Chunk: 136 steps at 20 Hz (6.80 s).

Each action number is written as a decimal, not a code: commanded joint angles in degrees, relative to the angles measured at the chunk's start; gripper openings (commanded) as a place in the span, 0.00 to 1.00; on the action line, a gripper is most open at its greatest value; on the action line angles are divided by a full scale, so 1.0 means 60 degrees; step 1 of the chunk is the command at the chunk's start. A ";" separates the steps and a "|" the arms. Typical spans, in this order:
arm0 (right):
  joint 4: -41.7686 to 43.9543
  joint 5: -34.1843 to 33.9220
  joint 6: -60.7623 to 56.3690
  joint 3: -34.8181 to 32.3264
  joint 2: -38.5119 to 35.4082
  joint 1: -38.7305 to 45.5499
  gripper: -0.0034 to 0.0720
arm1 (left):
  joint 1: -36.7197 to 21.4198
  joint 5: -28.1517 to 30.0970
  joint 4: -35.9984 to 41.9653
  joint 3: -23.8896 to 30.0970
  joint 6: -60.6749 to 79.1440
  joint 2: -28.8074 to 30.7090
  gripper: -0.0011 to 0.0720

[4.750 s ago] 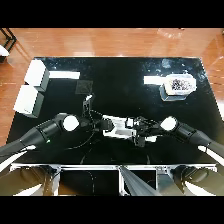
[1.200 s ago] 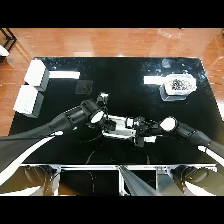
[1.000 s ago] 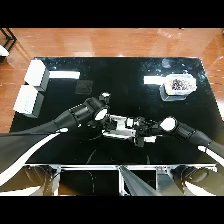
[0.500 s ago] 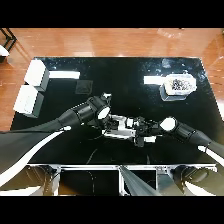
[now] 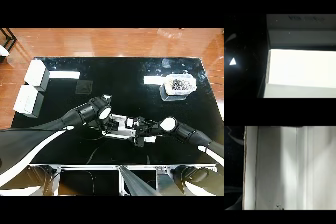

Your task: Fold the box and place the chain.

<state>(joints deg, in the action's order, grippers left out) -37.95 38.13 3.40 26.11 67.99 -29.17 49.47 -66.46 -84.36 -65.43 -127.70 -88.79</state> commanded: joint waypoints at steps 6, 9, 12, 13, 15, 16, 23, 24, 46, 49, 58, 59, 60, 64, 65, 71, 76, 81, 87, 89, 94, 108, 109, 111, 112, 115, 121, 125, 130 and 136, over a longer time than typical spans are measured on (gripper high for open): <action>0.0004 0.0000 -0.0004 0.0000 -0.0004 0.0000 0.43 | 0.0004 0.0011 0.0189 -0.0011 -0.0004 -0.0029 0.14; 0.0004 0.0000 -0.0004 0.0000 -0.0004 0.0000 0.44 | 0.0004 -0.0004 0.0248 -0.0011 -0.0004 -0.0029 0.06; 0.0004 0.0000 -0.0004 0.0000 -0.0004 0.0000 0.43 | 0.0004 -0.0007 0.0382 -0.0011 -0.0004 -0.0029 0.12; 0.0004 0.0000 -0.0004 0.0000 -0.0004 0.0000 0.43 | 0.0000 -0.0015 0.0393 -0.0015 -0.0007 -0.0029 0.27; 0.0004 0.0000 -0.0004 0.0000 -0.0004 0.0000 0.44 | 0.0000 -0.0127 0.0393 -0.0015 -0.0022 -0.0029 0.60; 0.0004 0.0000 -0.0004 0.0000 -0.0004 0.0000 0.44 | 0.0000 -0.0237 0.0390 -0.0015 -0.0044 -0.0029 0.63; 0.0004 0.0000 -0.0004 0.0000 -0.0004 0.0000 0.44 | 0.0000 -0.0186 0.0120 -0.0011 -0.0044 -0.0029 0.63; 0.0004 0.0000 -0.0004 0.0000 -0.0004 0.0000 0.44 | 0.0000 -0.0153 0.0098 -0.0011 -0.0044 -0.0029 0.63; -0.0022 0.0087 -0.0586 0.0011 -0.0142 0.0011 0.97 | -0.0007 0.0135 0.0164 -0.0011 -0.0040 -0.0015 0.04; -0.0240 0.0543 -0.0601 0.0011 -0.0699 0.0011 0.97 | 0.0000 -0.0084 -0.0113 -0.0007 -0.0047 0.0098 0.04; -0.1118 0.0641 -0.0262 0.0011 -0.1475 0.0004 0.97 | -0.0375 -0.0055 -0.0572 0.0721 -0.0138 0.0612 0.04; -0.1115 0.0517 -0.0233 0.0011 -0.1475 0.0004 0.97 | -0.0375 0.0055 -0.0572 0.0838 -0.0273 0.0623 0.04; -0.1115 0.0441 -0.0222 0.0011 -0.1475 0.0004 0.97 | -0.0375 0.0237 -0.0495 0.0922 -0.0291 0.0630 0.04; -0.1078 0.0408 -0.0138 0.0015 -0.1472 0.0004 0.97 | -0.0379 0.0499 -0.0324 0.0940 -0.0284 0.0630 0.04; -0.1078 0.0259 -0.0055 0.0015 -0.1472 0.0000 0.97 | -0.0379 0.0477 -0.0328 0.0940 -0.0244 0.0630 0.04; -0.0484 0.0033 0.0080 0.0011 -0.1457 -0.0004 0.66 | -0.0379 0.0459 -0.0324 0.0940 -0.0248 0.0630 0.04; 0.0168 -0.0251 -0.0146 0.0011 -0.1155 -0.0579 0.33 | -0.0379 0.0386 -0.0328 0.0940 -0.0248 0.0627 0.04; 0.0772 -0.1537 -0.0233 0.0011 -0.0936 -0.1166 0.21 | -0.0375 0.0346 -0.0328 0.0940 -0.0248 0.0627 0.04; 0.0790 -0.1545 -0.0288 0.0011 -0.0936 -0.1151 0.32 | -0.0375 0.0273 -0.0324 0.0940 -0.0248 0.0627 0.04; 0.0783 -0.1639 -0.0288 0.0011 -0.0940 -0.1151 0.23 | -0.0375 0.0270 -0.0324 0.0940 -0.0248 0.0627 0.04; -0.0525 -0.1694 -0.2175 0.0015 -0.1741 -0.0776 0.07 | -0.0375 0.0233 -0.0321 0.0940 -0.0251 0.0627 0.04; -0.2663 0.4091 -1.3639 -0.0659 -0.2841 0.7165 0.07 | -0.0375 0.0204 -0.0324 0.0940 -0.0248 0.0627 0.04; -0.2353 0.4164 -1.3639 -0.0776 -0.2419 0.6878 0.07 | -0.0375 0.0208 -0.0324 0.0940 -0.0248 0.0627 0.04; -0.1676 0.4000 -1.3471 -0.0783 -0.1545 0.6094 0.07 | -0.0375 0.0208 -0.0324 0.0940 -0.0248 0.0627 0.04; -0.1224 0.3767 -1.3333 -0.0783 -0.1137 0.5639 0.07 | -0.0375 0.0211 -0.0324 0.0940 -0.0251 0.0627 0.04; 0.0372 0.3279 -1.2502 -0.0718 -0.0331 0.4411 0.07 | -0.0375 0.0211 -0.0321 0.0940 -0.0251 0.0627 0.04; 0.0984 0.4186 -1.1865 0.0568 -0.0237 0.3679 0.93 | -0.0375 0.0164 -0.0273 0.0940 -0.0251 0.0627 0.04; 0.1045 0.4368 -1.1876 0.0783 -0.0240 0.3475 0.93 | -0.0375 0.0127 -0.0248 0.0940 -0.0251 0.0627 0.04; 0.1064 0.3774 -1.2014 0.0790 -0.0237 0.2350 0.93 | -0.0375 0.0029 -0.0248 0.0940 -0.0251 0.0627 0.04; 0.0299 0.1923 -1.3810 0.1304 -0.0237 0.0546 0.89 | -0.0375 0.0025 -0.0251 0.0940 -0.0251 0.0627 0.04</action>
<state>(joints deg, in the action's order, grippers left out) -32.84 55.53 -72.73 32.25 66.54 -21.17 47.20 -66.26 -85.84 -59.81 -129.21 -85.06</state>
